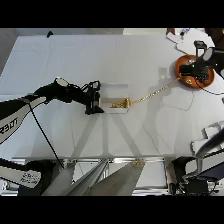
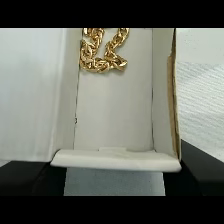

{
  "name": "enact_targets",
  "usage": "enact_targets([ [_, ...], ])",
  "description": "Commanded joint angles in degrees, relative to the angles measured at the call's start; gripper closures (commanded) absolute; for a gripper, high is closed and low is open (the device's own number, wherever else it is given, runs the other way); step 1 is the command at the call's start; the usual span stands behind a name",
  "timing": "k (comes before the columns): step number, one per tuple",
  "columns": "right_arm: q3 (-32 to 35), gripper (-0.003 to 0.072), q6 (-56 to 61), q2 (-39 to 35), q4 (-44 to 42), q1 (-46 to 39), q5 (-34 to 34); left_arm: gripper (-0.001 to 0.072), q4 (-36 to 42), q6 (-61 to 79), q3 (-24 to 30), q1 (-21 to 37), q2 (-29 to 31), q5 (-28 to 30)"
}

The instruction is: Fold the box and place the chain.

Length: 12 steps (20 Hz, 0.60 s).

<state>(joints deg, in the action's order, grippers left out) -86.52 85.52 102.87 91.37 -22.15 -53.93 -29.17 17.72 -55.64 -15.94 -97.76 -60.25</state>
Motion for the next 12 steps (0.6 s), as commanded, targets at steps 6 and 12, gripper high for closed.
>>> enact_targets([
  [6, -1.2, 0.0676, 0.0, 4.0, -1.6, -0.1, 0.2, 0.0318, 0.0, 0.0, 0.0, 0.0, 0.0, 0.0],
  [12, -1.2, 0.0676, -0.2, 0.4, -1.6, -0.1, -0.9, 0.0318, 0.0, 0.0, 0.0, 0.0, 0.0, 0.0],
])
